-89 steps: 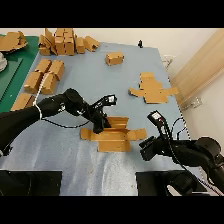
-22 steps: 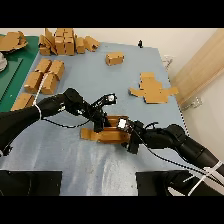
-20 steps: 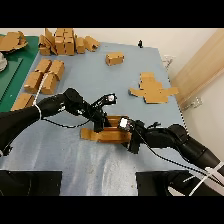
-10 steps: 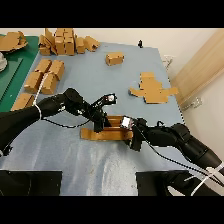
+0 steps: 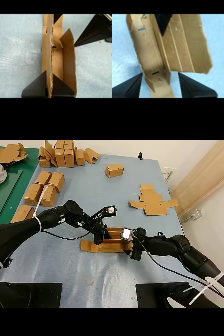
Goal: Fold the box.
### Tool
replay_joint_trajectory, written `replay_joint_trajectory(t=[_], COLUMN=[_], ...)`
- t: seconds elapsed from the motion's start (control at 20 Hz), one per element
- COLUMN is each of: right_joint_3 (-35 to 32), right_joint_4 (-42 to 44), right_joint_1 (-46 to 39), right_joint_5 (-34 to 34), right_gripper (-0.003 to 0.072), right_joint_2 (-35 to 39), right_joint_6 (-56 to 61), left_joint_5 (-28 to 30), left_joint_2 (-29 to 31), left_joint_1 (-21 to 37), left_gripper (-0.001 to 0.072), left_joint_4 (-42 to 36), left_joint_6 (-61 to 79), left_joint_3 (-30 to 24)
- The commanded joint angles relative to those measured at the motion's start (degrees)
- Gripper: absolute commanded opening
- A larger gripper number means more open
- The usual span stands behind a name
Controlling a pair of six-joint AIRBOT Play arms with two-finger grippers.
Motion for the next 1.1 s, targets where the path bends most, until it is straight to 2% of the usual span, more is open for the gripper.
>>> replay_joint_trajectory(t=[0.0, 0.15, 0.3, 0.45, 0.6, 0.8, 1.05], right_joint_3=[0.0, 0.1, 0.5, 4.2, 7.5, 7.7, 7.8], right_joint_4=[10.1, 14.2, 17.6, 17.0, 15.3, 13.3, 12.2], right_joint_1=[-5.7, -9.2, -9.7, -9.7, -9.8, -9.8, -9.8], right_joint_5=[-2.3, -3.9, -4.0, -9.0, -10.0, -15.3, -15.2], right_gripper=[0.0720, 0.0720, 0.0720, 0.0720, 0.0720, 0.0720, 0.0720], right_joint_2=[-1.1, -1.4, -5.2, -11.7, -14.9, -15.3, -14.6], right_joint_6=[-9.6, -15.8, -21.4, -21.4, -21.4, -20.5, -20.5], left_joint_5=[0.0, 0.0, 0.0, 0.0, 0.0, 0.0, -0.1], left_joint_2=[0.0, 0.0, 0.0, 0.0, 0.0, 0.0, 0.0], left_joint_1=[0.0, 0.0, 0.0, 0.0, 0.0, 0.0, 0.0], left_gripper=[0.0010, 0.0010, 0.0010, 0.0011, 0.0010, 0.0011, 0.0011], left_joint_4=[0.0, 0.0, 0.0, 0.0, 0.0, 0.0, 0.0], left_joint_6=[0.0, 0.0, 0.0, 0.0, 0.0, 0.0, 0.0], left_joint_3=[0.0, 0.0, 0.0, 0.0, 0.0, 0.0, 0.0])
